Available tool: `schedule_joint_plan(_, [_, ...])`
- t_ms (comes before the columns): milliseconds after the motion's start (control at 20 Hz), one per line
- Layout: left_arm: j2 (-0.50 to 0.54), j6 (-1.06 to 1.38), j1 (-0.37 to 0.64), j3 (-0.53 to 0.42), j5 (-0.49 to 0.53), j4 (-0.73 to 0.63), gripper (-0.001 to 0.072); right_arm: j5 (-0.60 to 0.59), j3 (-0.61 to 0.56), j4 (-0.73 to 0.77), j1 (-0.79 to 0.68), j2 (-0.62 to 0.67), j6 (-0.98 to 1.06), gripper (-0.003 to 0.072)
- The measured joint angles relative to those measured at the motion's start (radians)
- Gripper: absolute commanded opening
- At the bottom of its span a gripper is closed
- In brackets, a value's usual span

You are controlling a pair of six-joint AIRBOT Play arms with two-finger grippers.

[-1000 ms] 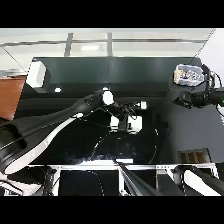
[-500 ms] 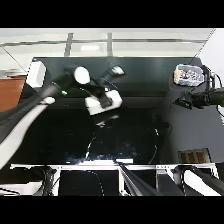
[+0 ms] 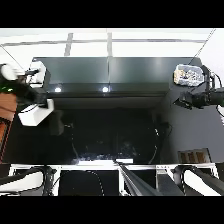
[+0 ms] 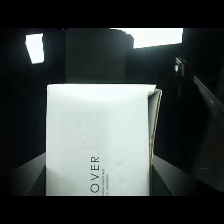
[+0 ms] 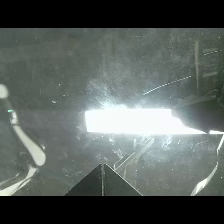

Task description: Fold the box and place the chain.

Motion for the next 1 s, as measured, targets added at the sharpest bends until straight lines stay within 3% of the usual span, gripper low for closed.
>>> schedule_joint_plan(250, [0.009, 0.01, 0.166, -0.03, 0.157, -0.008, 0.028, -0.016, 0.0, 0.0, 0.0, 0.0, -0.023, 0.0013])
schedule_joint_plan(600, [-0.099, 0.153, 0.196, 0.042, 0.407, -0.092, 0.0288, -0.032, 0.0, 0.0, 0.0, 0.0, -0.029, 0.0013])
schedule_joint_plan(650, [-0.123, 0.164, 0.194, 0.063, 0.422, -0.107, 0.0361, -0.037, 0.0, 0.001, 0.001, 0.0, -0.029, 0.0013])
schedule_joint_plan(700, [-0.145, 0.17, 0.192, 0.08, 0.435, -0.118, 0.0576, -0.041, 0.0, 0.001, 0.001, 0.0, -0.029, 0.0013])
schedule_joint_plan(750, [-0.166, 0.177, 0.188, 0.099, 0.444, -0.129, 0.072, -0.046, 0.0, 0.002, 0.001, 0.0, -0.029, 0.0013])
schedule_joint_plan(1000, [-0.203, 0.184, 0.171, 0.225, 0.474, -0.13, 0.0715, -0.052, 0.0, 0.028, 0.001, 0.0, -0.021, 0.0013])
